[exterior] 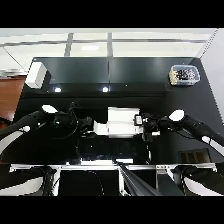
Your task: Fold the box and place the chain.
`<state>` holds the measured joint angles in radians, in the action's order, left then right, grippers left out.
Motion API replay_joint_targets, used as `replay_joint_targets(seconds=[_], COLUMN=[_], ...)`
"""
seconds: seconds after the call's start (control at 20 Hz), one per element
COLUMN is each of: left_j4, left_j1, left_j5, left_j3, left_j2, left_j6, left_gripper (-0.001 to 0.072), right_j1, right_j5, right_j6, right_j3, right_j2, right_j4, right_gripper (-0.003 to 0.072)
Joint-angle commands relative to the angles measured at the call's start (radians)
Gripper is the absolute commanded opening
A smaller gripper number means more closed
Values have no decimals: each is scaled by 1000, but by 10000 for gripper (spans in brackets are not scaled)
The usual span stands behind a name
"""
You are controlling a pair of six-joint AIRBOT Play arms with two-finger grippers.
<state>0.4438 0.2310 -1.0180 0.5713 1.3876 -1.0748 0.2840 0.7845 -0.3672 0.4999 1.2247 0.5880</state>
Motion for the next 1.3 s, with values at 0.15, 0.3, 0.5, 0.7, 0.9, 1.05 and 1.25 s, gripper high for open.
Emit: replay_joint_targets(seconds=[0.15,0.3,0.5,0.7,0.9,1.05,1.25], left_j4=[-60,-59,-58,-13,150,200,230], left_j1=[11,11,49,126,206,247,256], left_j5=[-92,-87,-87,-64,-21,9,13], left_j3=[56,75,87,142,241,283,292], left_j2=[12,12,12,11,11,11,11], left_j6=[80,81,80,39,-174,-257,-324], left_gripper=[294,585,580,494,494,493,494], right_j1=[0,0,0,0,0,0,0], right_j5=[0,0,0,0,0,0,0], right_j6=[0,0,0,0,0,0,0], right_j3=[0,0,0,0,0,0,0], right_j2=[0,0,0,0,0,0,0], right_j4=[0,0,0,-1,-1,0,0], right_gripper=[157,157,157,157,157,156,10])
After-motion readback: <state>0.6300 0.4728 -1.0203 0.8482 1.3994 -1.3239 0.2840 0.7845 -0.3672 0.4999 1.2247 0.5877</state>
